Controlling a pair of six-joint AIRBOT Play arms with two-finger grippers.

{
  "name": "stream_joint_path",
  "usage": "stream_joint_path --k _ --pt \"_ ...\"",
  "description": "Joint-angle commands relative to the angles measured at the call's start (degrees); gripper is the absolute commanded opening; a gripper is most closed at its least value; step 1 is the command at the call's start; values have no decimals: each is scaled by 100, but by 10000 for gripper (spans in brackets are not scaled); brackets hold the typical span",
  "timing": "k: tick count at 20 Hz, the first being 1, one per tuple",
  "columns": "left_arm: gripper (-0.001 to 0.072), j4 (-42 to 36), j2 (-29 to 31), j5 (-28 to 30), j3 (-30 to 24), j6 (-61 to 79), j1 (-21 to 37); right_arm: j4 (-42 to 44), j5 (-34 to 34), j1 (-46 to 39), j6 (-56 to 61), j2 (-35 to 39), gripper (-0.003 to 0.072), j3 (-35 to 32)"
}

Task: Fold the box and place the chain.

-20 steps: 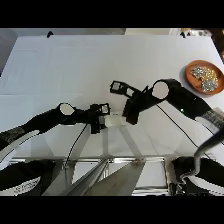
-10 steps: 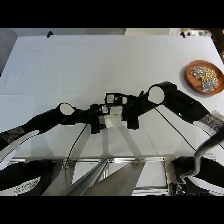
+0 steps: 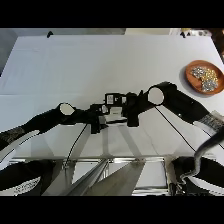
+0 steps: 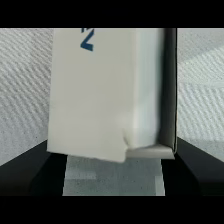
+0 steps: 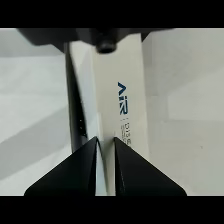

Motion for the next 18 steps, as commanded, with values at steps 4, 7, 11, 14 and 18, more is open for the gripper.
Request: stream_joint_path --k 4,7,11,14,18 --pt "11 15 2 0 -2 13 -4 -15 -94 4 -4 -2 79 -192" --pt "11 15 2 0 -2 13 -4 151 -44 7 39 0 81 -221" --pt "11 15 2 -2 -2 13 -4 245 35 7 39 -2 82 -247" --pt "11 15 2 0 -2 13 -4 264 101 7 39 0 84 -372" --pt "11 15 2 0 -2 13 -4 492 188 7 37 0 182 -374"
